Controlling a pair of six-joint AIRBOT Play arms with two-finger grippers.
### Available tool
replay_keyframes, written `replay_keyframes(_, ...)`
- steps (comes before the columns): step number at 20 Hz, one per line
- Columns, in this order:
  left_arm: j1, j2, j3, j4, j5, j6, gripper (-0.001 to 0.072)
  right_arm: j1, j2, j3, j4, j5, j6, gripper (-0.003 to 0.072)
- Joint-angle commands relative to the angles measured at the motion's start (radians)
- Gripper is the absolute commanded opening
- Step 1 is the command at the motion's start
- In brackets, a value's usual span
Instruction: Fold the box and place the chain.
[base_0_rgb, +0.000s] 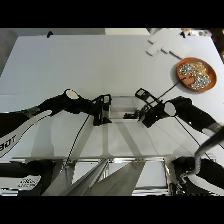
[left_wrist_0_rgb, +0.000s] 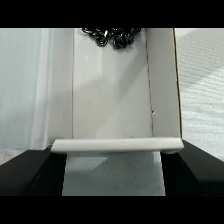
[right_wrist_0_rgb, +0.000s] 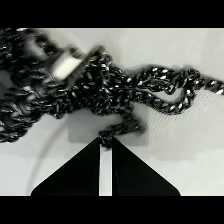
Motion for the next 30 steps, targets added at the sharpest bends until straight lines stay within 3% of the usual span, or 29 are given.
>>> replay_keyframes(1, 0.000, 0.000, 0.000, 0.000, 0.000, 0.000, 0.0390, 0.000, 0.161, 0.000, -0.052, 0.008, 0.033, 0.0018)
replay_keyframes(7, 0.001, 0.000, 0.000, 0.000, 0.000, 0.000, 0.0390, 0.000, 0.545, 0.010, -0.012, 0.037, 0.031, 0.0019)
replay_keyframes(11, 0.001, 0.000, 0.000, 0.000, 0.000, 0.000, 0.0390, 0.002, 0.647, 0.059, 0.130, 0.025, -0.043, 0.0019)
replay_keyframes(20, 0.001, 0.000, 0.000, 0.000, 0.000, 0.000, 0.0390, 0.002, 0.521, 0.100, 0.651, -0.076, -0.375, 0.0019)
replay_keyframes(24, 0.001, 0.000, 0.000, 0.000, 0.000, 0.000, 0.0390, 0.002, 0.354, 0.100, 0.666, -0.056, -0.396, 0.0019)
replay_keyframes(28, 0.001, 0.000, 0.000, 0.000, 0.000, 0.000, 0.0390, 0.002, 0.172, 0.099, 0.582, 0.056, -0.444, 0.0023)
replay_keyframes(30, 0.001, 0.000, 0.000, 0.000, 0.000, 0.000, 0.0390, 0.002, 0.116, 0.099, 0.544, 0.080, -0.431, 0.0106)
